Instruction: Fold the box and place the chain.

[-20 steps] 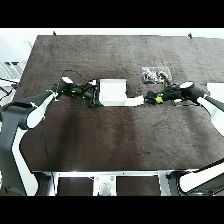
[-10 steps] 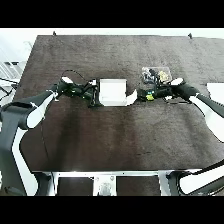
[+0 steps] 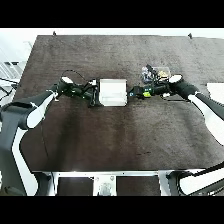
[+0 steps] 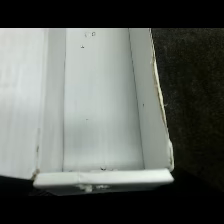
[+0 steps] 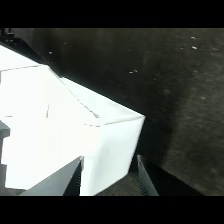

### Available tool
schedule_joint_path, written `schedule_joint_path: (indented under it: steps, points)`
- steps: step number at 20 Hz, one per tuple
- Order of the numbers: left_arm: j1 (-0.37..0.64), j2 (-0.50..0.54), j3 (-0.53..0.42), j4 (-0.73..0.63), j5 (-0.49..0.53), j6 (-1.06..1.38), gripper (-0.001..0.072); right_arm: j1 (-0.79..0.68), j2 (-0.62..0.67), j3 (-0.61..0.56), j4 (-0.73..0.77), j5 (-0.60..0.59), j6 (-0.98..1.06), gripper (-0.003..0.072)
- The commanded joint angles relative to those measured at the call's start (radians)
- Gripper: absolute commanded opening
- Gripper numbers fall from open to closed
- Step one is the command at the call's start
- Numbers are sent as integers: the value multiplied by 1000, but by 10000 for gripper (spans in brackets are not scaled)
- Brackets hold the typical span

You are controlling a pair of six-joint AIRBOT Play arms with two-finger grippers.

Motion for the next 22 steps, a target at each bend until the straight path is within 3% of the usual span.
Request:
schedule_joint_path:
  steps: [1, 5, 22]
  points:
    - [1, 0, 0, 0, 0, 0, 276, 23, 1, 13, 1, 1, 22, 418]
    - [1, 0, 0, 0, 0, 0, 277, 41, 1, 31, -6, 0, 40, 418]
    - [1, 0, 0, 0, -3, 0, 277, 180, 0, 161, -417, -2, 403, 419]
